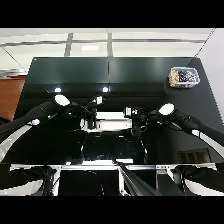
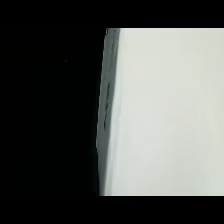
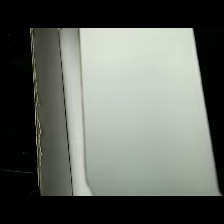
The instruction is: Fold the box and place the chain.
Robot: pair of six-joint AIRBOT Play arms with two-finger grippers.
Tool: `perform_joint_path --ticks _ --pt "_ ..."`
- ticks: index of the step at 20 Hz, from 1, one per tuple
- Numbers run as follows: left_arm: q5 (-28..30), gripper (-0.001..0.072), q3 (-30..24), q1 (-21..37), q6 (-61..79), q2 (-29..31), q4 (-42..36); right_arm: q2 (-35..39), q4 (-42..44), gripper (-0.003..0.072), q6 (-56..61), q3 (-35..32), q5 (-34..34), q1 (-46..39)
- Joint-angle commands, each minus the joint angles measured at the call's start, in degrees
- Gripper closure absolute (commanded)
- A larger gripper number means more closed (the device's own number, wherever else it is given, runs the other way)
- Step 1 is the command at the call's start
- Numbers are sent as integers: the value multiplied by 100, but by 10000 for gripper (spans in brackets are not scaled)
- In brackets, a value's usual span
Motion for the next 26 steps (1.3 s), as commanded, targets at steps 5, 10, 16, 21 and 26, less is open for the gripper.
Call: perform_joint_path --ticks 5,10,16,21,26 --pt "42 681 -2 2 -4 -4 -9 -125 -358 -29 120 -2 -4 7" --pt "42 681 -2 2 -4 -4 -9 -127 -361 -29 225 -2 -149 26" --pt "42 681 -2 2 -4 -4 -9 -129 -358 -29 234 -2 -151 26" --pt "42 681 -2 2 -4 -4 -9 -136 -407 -29 256 4 -151 50" --pt "42 681 -2 4 -4 -4 -9 -140 -509 -29 363 4 -278 133"
